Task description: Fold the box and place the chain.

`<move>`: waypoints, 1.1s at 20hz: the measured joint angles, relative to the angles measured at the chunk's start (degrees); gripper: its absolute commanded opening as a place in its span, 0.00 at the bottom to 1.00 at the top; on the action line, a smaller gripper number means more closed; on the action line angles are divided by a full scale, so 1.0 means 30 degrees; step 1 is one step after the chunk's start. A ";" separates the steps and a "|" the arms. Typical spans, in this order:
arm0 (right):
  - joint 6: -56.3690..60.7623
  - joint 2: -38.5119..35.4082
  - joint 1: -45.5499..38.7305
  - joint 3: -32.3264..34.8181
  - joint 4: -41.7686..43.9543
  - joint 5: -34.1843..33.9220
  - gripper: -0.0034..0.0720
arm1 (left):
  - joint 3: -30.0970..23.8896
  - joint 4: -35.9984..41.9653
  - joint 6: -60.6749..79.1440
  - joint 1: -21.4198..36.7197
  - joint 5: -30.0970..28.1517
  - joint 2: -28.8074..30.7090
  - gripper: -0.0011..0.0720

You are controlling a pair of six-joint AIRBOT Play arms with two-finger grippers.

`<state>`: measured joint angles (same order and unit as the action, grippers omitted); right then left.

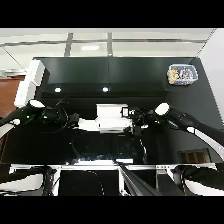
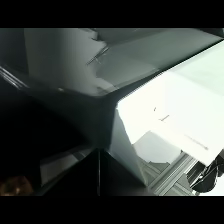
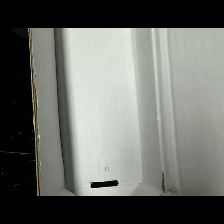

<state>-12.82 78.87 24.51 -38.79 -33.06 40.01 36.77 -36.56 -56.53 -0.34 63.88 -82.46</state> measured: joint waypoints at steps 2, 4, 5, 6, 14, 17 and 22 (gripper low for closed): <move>0.0007 0.0000 0.0000 0.0000 0.0007 0.0000 0.35 | 0.0328 0.0517 0.0401 -0.0386 0.0117 -0.0066 0.05; 0.0029 0.0000 0.0000 0.0000 0.0015 0.0000 0.35 | 0.0758 0.1129 0.1107 -0.0612 0.0780 -0.0095 0.06; 0.0000 0.0000 0.0000 0.0000 0.0000 -0.0007 0.35 | 0.1013 0.1428 0.1406 -0.0678 0.1202 -0.0109 0.06; 0.0000 0.0000 0.0000 0.0000 0.0007 -0.0007 0.35 | 0.1246 0.1632 0.1603 -0.0721 0.1530 -0.0117 0.12; 0.0000 0.0000 0.0000 0.0000 0.0000 -0.0007 0.35 | 0.2674 0.1996 0.2135 -0.1224 0.2769 -0.0124 0.96; 0.0000 0.0000 0.0000 0.0000 0.0000 -0.0007 0.35 | 0.2994 0.1851 0.1537 -0.2062 0.2696 -0.0124 0.88; 0.0000 0.0000 0.0000 0.0000 0.0007 -0.0007 0.35 | 0.3628 0.1392 -0.0109 -0.3424 0.2586 -0.0131 0.68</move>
